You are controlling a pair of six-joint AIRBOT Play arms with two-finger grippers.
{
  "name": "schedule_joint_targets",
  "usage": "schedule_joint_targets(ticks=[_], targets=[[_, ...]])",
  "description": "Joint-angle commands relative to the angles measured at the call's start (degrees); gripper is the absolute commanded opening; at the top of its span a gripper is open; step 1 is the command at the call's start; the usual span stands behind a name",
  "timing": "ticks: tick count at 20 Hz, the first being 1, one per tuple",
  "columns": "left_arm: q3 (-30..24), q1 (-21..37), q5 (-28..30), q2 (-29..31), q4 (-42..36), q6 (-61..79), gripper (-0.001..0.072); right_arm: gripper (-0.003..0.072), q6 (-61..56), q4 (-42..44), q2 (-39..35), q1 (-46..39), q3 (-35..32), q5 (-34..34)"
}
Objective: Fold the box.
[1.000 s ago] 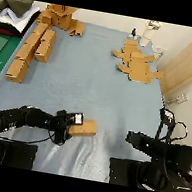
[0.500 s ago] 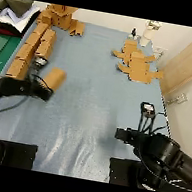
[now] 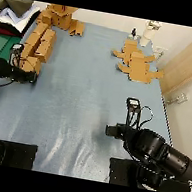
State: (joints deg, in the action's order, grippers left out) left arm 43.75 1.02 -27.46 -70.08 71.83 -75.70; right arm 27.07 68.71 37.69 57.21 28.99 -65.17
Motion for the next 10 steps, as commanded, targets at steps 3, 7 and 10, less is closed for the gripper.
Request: schedule_joint_targets(ticks=[3, 7, 10], targets=[[12.07, -1.57, 1.99, -12.09, -1.55, -0.31, 0.0506, 0.0003, 0.48, -1.95, 0.46, -0.61, 0.09, 2.32], [19.21, -1.75, 1.40, -19.41, -1.55, -0.35, 0.0507, 0.0003, 0.48, -2.23, 0.46, -0.61, 0.09, 2.34], [22.82, -1.75, 1.81, -22.84, -1.53, -0.20, 0.0506, 0.0004, 0.48, -2.29, 0.46, -0.61, 0.09, 2.34]])
